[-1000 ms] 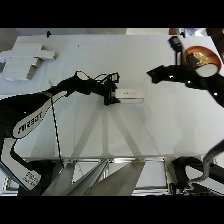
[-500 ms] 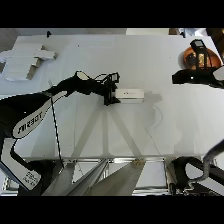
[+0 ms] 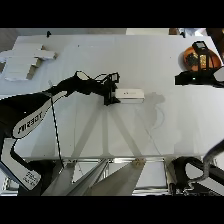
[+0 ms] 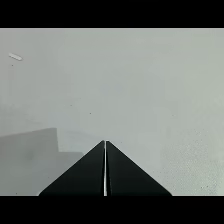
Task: Fold the box and place the chain.
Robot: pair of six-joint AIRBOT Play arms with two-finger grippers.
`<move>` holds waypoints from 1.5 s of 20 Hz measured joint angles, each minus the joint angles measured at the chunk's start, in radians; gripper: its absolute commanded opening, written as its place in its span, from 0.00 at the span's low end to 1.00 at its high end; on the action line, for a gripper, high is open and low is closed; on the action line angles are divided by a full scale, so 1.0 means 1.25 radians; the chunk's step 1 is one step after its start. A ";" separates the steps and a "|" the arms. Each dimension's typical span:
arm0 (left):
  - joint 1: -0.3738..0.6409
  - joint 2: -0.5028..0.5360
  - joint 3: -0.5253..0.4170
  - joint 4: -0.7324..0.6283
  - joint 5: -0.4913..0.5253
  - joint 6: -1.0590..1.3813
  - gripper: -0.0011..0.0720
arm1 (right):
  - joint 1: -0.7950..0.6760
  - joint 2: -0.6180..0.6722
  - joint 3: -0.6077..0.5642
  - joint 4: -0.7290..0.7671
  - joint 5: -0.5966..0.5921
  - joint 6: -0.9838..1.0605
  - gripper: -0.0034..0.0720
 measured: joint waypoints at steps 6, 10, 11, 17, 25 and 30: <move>0.000 0.005 0.000 0.002 0.002 -0.011 0.40 | 0.000 0.000 0.000 -0.002 0.001 0.002 0.07; 0.000 0.042 0.000 0.002 -0.010 -0.069 0.40 | 0.000 0.000 0.000 -0.003 0.001 0.002 0.07; 0.001 0.057 0.000 0.002 -0.012 -0.079 0.40 | 0.000 0.000 0.000 -0.003 0.001 0.002 0.07; 0.002 0.195 0.000 0.020 -0.004 -0.157 0.40 | 0.000 0.000 0.000 -0.003 0.000 0.002 0.07; 0.061 0.364 -0.001 0.275 0.157 -0.449 0.40 | 0.000 0.000 0.000 -0.003 0.000 0.002 0.07; 0.216 0.410 0.000 0.385 0.188 -0.655 0.40 | 0.000 0.000 0.000 -0.003 0.000 0.002 0.07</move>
